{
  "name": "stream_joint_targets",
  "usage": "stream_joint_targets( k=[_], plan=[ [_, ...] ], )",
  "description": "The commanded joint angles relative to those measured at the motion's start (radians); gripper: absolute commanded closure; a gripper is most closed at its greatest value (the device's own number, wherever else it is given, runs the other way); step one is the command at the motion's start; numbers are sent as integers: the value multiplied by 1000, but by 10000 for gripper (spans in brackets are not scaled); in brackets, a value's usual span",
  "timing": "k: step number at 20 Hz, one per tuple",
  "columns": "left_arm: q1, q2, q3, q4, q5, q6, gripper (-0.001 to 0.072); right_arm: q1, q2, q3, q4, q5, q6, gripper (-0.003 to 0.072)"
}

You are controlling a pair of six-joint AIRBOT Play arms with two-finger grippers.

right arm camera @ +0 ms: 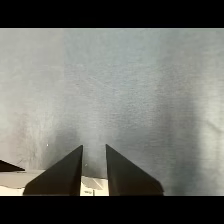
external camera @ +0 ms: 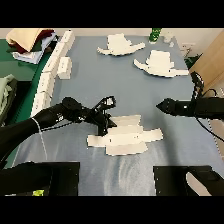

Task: Fold the box.

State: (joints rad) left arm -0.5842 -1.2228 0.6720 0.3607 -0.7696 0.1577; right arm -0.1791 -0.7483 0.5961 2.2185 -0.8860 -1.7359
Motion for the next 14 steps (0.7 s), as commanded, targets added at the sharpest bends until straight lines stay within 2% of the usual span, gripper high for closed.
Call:
stream_joint_targets(
  k=[1,5,9,12,14],
  plan=[
    [0,-3,-1,6,-6,0,696,0,0,1,0,-8,0,470],
    [0,13,0,26,-25,13,698,1,0,1,0,-13,0,469],
    [-30,116,-2,30,75,71,698,1,0,1,0,-13,0,470],
    [-60,123,-16,29,89,71,698,0,0,1,1,-13,0,469],
    [-84,124,-46,29,144,97,699,1,0,1,0,-13,0,470]
  ],
)
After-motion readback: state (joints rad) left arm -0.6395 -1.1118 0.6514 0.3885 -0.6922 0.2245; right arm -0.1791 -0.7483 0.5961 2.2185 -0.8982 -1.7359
